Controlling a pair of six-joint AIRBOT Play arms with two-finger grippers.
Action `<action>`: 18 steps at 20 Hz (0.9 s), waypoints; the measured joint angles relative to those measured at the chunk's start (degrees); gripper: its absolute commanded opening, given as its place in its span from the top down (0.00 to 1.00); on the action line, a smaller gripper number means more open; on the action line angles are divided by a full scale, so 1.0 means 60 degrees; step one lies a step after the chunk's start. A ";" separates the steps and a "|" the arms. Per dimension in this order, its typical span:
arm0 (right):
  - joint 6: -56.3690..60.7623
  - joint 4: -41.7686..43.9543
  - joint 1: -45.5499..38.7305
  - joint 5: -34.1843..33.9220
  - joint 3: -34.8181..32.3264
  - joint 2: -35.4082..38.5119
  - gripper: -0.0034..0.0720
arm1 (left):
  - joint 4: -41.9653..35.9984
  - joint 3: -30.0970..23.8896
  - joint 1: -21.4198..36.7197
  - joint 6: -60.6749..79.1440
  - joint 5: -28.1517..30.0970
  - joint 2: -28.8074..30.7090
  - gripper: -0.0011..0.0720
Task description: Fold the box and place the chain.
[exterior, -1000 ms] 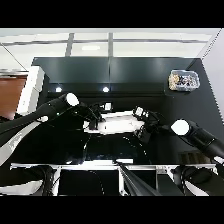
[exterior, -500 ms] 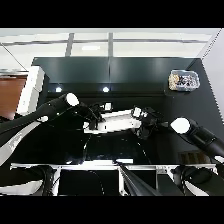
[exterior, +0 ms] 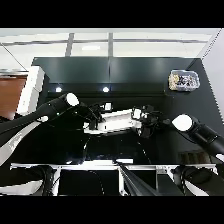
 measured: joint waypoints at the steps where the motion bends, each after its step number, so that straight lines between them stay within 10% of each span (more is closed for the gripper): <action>1: -0.0040 0.0004 -0.0164 0.0102 0.0011 0.0000 0.04 | 0.0004 0.0004 0.0000 0.0004 -0.0004 0.0000 0.95; 18: -0.3264 0.2116 -0.0801 0.0809 0.0036 -0.0903 0.04 | 0.0820 0.0747 -0.0022 -0.0022 -0.0976 -0.0069 0.95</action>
